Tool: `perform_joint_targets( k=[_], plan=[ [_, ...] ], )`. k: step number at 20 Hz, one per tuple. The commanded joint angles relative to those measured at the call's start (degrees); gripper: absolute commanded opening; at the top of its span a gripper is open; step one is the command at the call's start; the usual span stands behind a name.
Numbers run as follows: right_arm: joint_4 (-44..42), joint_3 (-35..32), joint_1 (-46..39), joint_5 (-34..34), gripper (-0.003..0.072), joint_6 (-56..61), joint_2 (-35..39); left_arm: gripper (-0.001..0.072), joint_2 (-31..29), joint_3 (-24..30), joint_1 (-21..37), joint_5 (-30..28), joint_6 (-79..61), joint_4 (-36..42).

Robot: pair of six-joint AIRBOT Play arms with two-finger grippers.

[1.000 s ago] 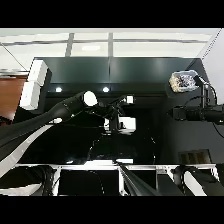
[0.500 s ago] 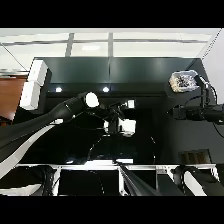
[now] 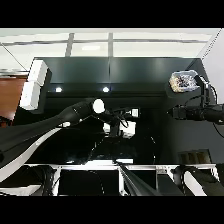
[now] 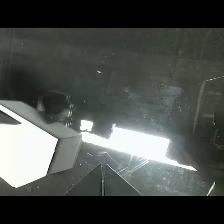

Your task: Fold the box and place the chain.

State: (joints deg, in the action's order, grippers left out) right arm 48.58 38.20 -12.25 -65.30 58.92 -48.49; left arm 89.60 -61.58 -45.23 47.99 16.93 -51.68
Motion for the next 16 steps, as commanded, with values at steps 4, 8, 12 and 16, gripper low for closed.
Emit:
perform_joint_targets(
  k=[4, 8, 12, 16],
  plan=[
    [-0.02, -0.02, 0.0, 0.0, 0.0017, 0.02, 0.02, 0.0321, -1.05, -0.07, -1.9, 2.36, 6.21, -8.02],
    [-0.04, -0.02, 0.0, 0.0, 0.0017, 0.02, 0.02, 0.032, -6.01, -0.04, 3.56, 9.84, 26.49, -17.86],
    [-0.11, -0.02, 0.0, -0.02, 0.0017, 0.02, 0.02, 0.0321, -11.3, -0.04, 16.09, 21.29, 44.65, -30.12],
    [-0.11, -0.02, 0.0, -0.02, 0.0017, 0.02, 0.02, 0.0321, -18.23, 2.64, 35.69, 27.87, 51.67, -30.82]
  ],
)
